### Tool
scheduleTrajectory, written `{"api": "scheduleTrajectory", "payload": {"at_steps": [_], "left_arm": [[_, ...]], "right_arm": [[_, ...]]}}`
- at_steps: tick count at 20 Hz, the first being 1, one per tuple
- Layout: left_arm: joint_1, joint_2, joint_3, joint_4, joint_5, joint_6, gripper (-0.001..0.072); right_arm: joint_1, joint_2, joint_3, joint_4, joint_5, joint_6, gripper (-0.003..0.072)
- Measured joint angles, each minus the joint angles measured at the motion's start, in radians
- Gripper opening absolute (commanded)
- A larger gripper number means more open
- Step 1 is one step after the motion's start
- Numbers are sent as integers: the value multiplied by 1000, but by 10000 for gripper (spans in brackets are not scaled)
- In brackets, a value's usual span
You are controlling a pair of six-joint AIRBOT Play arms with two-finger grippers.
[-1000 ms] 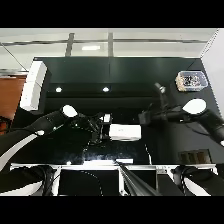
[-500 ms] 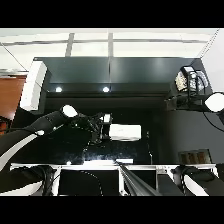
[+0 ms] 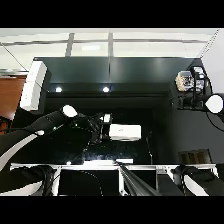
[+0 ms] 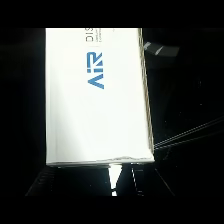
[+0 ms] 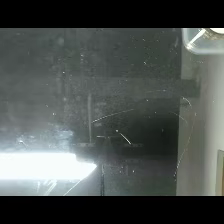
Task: Fold the box and place the chain.
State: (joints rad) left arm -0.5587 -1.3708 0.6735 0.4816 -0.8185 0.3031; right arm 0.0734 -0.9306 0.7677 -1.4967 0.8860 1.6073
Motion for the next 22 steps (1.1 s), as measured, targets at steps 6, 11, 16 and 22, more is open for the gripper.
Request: {"api": "scheduleTrajectory", "payload": {"at_steps": [6, 11, 16, 22], "left_arm": [[1, 24, 3, 35, -7, -24, 719], [18, 164, 7, 189, -60, -235, 715], [-34, 201, 82, 218, -88, -414, 713], [-148, 21, 254, 214, -45, -491, 713]], "right_arm": [[-1, 2, 1, 36, 13, 75, 5], [-47, 31, 5, -6, 80, 93, 5], [-130, 45, 5, -38, 114, 96, 6], [-155, 48, 5, -43, 99, 96, 6]]}}
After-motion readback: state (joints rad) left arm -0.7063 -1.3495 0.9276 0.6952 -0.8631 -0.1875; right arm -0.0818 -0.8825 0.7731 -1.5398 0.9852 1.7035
